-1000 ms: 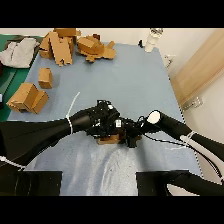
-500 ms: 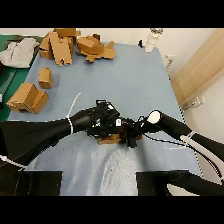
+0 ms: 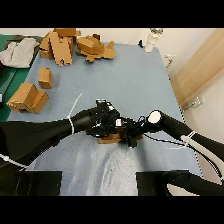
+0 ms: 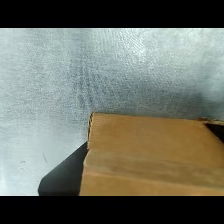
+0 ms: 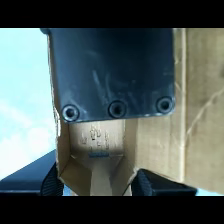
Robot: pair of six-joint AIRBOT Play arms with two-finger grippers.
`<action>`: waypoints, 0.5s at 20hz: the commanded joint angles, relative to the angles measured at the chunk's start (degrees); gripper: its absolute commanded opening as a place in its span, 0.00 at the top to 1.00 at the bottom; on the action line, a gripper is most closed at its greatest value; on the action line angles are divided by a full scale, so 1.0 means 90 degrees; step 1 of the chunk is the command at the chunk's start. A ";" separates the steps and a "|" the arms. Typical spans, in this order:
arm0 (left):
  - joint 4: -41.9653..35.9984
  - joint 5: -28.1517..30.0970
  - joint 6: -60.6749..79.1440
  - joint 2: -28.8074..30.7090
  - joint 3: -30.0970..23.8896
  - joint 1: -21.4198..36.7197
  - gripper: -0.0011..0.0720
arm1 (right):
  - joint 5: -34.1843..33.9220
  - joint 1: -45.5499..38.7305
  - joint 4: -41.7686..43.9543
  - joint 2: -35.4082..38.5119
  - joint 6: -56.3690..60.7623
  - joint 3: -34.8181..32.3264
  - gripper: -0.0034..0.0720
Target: Fold the box.
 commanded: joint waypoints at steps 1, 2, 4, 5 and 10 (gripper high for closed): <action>-0.0126 0.0466 0.0250 -0.0029 0.0051 -0.0017 0.97 | 0.0005 0.0007 0.0010 -0.0002 -0.0010 0.0002 0.24; -0.0134 0.0464 0.0262 -0.0029 0.0063 -0.0017 0.98 | 0.0005 0.0007 0.0010 -0.0002 -0.0010 0.0002 0.24; -0.0155 0.0469 0.0272 -0.0029 0.0083 -0.0017 0.97 | 0.0005 0.0007 0.0007 -0.0005 -0.0010 0.0002 0.24; -0.0177 0.0464 0.0265 -0.0029 0.0083 -0.0015 0.97 | 0.0005 0.0007 0.0010 -0.0002 -0.0010 0.0002 0.24; -0.0245 0.0447 0.0296 -0.0024 0.0083 -0.0017 0.09 | 0.0005 0.0007 0.0007 -0.0002 -0.0010 0.0002 0.24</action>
